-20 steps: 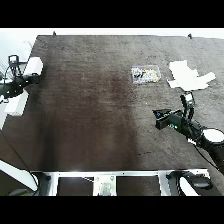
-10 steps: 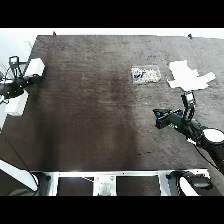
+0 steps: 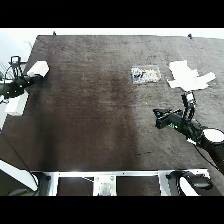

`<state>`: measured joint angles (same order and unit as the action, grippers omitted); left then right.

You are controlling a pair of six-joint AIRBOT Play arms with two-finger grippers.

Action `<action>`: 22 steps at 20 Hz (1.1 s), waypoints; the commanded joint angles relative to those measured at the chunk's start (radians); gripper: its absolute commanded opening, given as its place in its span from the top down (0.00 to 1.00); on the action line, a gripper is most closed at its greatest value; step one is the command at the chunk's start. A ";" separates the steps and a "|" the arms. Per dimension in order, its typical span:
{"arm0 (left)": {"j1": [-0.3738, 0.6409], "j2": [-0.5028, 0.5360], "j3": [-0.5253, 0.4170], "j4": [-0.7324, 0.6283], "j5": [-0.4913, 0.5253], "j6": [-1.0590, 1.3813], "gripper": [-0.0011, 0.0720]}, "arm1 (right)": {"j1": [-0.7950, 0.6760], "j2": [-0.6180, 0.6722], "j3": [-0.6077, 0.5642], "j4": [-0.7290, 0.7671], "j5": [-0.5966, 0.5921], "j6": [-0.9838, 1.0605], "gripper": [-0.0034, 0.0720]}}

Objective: Fold the box and place the chain.

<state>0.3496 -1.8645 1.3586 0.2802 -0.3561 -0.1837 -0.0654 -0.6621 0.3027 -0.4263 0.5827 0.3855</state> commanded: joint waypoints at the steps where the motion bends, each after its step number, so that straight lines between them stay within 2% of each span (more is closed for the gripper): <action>1: 0.000 0.003 0.001 0.000 -0.034 0.000 0.07 | 0.000 0.000 0.000 0.000 0.000 0.000 0.94; 5: 0.000 0.006 0.001 0.012 -0.070 -0.002 0.06 | 0.000 0.000 0.000 0.000 0.001 0.000 0.92; 7: 0.002 0.011 0.001 0.012 -0.105 -0.004 0.06 | 0.000 0.000 0.000 0.000 0.000 0.000 0.69; 8: 0.002 0.019 0.001 0.019 -0.121 -0.008 0.06 | 0.000 0.000 0.000 0.000 0.000 0.000 0.67; 12: 0.002 0.090 0.001 0.077 -0.114 -0.056 0.06 | 0.000 0.000 0.000 -0.001 0.000 0.000 0.67; 15: 0.005 0.148 0.003 0.117 -0.082 -0.109 0.00 | 0.000 0.000 0.000 -0.001 0.000 0.000 0.67; 18: 0.008 0.217 0.003 0.116 -0.163 -0.112 0.00 | 0.000 0.001 0.000 -0.001 0.000 -0.001 0.67; 19: 0.008 0.248 0.003 0.116 -0.219 -0.112 0.19 | 0.000 0.001 0.000 0.000 0.000 0.000 0.68; 20: 0.007 0.282 0.003 0.117 -0.283 -0.100 0.63 | 0.000 0.001 0.000 0.000 0.001 0.000 0.80; 21: 0.008 0.320 0.003 0.115 -0.383 -0.047 0.96 | 0.000 0.002 0.000 0.000 0.000 -0.001 0.91; 22: 0.005 0.356 0.002 0.101 -0.447 -0.030 0.96 | 0.000 0.001 0.000 0.000 0.000 0.000 0.94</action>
<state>0.3561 -1.5940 1.3605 0.3916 -0.6170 -0.2634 -0.0658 -0.6617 0.3031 -0.4271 0.5831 0.3843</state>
